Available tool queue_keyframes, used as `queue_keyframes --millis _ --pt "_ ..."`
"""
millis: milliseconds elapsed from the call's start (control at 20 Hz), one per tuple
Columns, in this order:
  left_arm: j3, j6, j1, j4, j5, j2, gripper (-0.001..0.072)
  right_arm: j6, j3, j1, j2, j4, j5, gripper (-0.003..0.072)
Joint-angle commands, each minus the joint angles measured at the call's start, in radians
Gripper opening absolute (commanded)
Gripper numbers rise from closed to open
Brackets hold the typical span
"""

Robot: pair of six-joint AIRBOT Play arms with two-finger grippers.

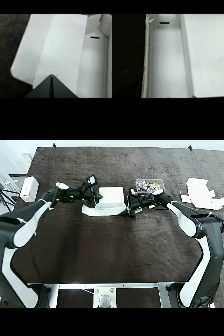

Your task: Fold the box and place the chain.

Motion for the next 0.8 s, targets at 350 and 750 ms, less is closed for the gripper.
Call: queue_keyframes --millis 350,750 --pt "0.008 -0.411 0.038 0.517 -0.192 0.081 0.0639 0.002 0.0 0.0 0.0 0.0 0.0 0.0496" --pt "0.008 -0.437 -0.04 0.62 -0.153 0.08 0.0638 0.002 0.0 0.001 0.0 0.0 0.0 0.0496"
